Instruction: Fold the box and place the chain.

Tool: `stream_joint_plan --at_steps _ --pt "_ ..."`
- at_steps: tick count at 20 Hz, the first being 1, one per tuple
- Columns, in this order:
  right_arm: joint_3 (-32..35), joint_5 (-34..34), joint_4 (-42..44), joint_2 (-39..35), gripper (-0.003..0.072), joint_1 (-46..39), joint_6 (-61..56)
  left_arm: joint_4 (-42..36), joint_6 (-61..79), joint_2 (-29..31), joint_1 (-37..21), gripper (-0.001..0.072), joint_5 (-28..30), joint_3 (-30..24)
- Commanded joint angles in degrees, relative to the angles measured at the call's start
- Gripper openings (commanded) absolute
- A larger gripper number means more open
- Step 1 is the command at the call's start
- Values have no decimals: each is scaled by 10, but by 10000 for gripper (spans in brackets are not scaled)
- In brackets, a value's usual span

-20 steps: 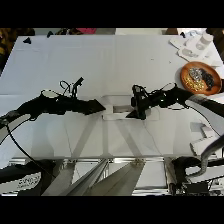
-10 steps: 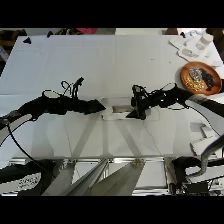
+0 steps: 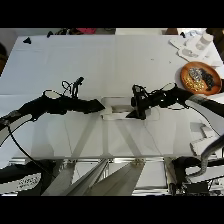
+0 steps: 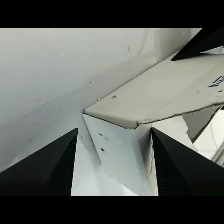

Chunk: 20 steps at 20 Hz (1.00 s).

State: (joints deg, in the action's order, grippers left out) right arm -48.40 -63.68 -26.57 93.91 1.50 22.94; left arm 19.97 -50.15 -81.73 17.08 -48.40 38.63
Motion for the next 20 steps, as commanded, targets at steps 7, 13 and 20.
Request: stream_joint_plan --at_steps 7,13,20 --pt "0 0 0 0 433 0 0 38 -20 19 32 465 -20 17" --pt "0 0 0 0 433 0 0 154 -145 19 75 460 51 18" --pt "0 0 0 0 433 0 0 155 -174 19 76 460 59 19"
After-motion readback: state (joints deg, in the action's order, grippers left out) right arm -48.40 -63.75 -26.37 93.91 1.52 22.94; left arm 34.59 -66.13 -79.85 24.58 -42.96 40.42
